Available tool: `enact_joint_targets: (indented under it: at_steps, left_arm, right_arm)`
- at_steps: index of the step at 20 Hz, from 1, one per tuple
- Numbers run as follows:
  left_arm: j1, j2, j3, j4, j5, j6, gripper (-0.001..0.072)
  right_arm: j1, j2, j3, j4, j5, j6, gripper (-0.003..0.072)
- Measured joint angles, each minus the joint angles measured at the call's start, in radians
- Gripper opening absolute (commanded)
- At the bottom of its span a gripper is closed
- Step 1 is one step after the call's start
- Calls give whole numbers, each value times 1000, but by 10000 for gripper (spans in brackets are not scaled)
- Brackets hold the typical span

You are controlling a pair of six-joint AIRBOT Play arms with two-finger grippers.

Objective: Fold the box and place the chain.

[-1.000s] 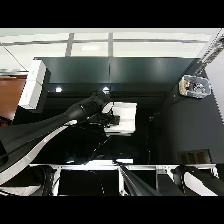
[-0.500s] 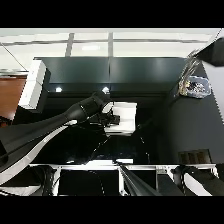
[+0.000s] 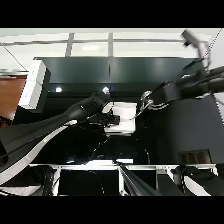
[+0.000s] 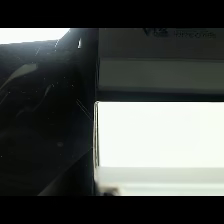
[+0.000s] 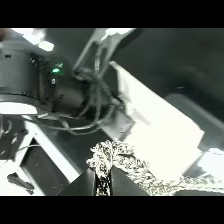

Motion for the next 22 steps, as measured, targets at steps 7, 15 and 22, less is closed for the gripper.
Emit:
enact_joint_targets:
  at_steps: [7,15,22]
  left_arm:
    - [0,0,0,0,0,0,30]
    - [0,0,0,0,3,0,30]
    - [0,0,0,0,7,0,30]
  right_arm:
    - [109,-3,-176,24,-177,-9,16]
    - [185,-43,-349,62,-365,-7,16]
    - [152,-67,-303,78,-352,-10,16]
